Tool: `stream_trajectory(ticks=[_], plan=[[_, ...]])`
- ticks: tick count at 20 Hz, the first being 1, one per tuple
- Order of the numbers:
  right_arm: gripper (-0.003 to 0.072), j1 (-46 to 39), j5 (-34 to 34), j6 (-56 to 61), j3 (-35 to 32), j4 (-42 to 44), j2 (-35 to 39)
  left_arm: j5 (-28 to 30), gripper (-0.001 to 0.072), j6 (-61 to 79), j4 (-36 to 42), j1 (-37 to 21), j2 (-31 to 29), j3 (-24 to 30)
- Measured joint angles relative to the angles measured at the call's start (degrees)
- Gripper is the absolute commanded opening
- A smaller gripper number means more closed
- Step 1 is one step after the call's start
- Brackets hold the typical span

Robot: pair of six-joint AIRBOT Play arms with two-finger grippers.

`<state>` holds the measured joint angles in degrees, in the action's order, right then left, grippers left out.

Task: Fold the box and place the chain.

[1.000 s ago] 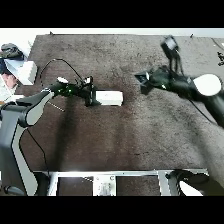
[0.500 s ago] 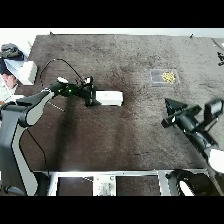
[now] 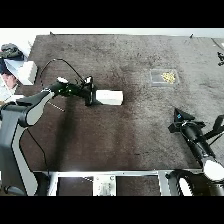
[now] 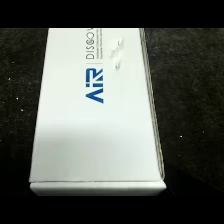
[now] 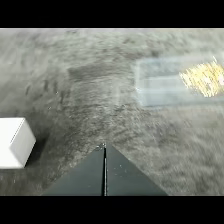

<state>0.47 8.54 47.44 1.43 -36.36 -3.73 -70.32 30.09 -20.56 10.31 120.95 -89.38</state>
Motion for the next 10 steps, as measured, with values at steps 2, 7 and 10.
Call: stream_trajectory(ticks=[2, 7, 10], plan=[[0.0011, -2.1, 0.9, 1.9, -0.3, -2.0, 0.2, 0.2, 0.0470, 0.0, 0.5, 0.0, 0.0, 0.0], [0.0011, -4.0, 2.0, 0.7, -0.5, -5.0, 0.4, -0.1, 0.0012, -0.4, 1.4, 0.0, 0.0, 0.0], [0.0012, -4.3, 2.0, 0.4, -0.5, -5.5, 0.4, 0.0, 0.0010, -1.8, 2.2, 0.0, -0.5, 0.0]])
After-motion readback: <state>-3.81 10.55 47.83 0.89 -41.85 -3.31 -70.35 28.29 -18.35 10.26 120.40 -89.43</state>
